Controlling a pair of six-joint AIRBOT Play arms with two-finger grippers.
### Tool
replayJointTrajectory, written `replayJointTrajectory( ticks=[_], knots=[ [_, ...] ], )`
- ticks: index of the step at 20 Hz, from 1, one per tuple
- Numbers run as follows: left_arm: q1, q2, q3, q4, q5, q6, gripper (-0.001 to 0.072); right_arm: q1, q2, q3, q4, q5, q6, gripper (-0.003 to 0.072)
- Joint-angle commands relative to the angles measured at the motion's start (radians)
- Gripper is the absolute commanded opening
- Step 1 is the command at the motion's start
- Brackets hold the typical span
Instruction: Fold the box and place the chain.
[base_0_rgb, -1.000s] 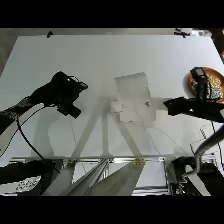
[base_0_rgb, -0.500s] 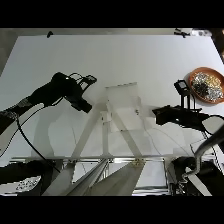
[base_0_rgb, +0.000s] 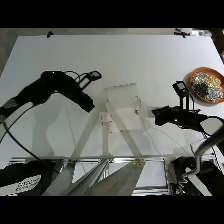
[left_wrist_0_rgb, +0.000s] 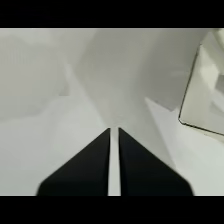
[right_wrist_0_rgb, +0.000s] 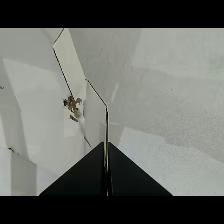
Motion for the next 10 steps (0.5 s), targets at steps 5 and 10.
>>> replayJointTrajectory(
  ticks=[5,10],
  knots=[
    [0.225,0.098,-0.001,-0.388,0.044,0.283,0.0642,0.001,0.001,-0.001,0.000,0.007,0.000,0.0012],
    [0.099,-0.034,-0.001,-0.537,0.019,0.410,0.0660,0.001,0.001,-0.001,0.000,0.010,0.000,0.0012]
  ],
)
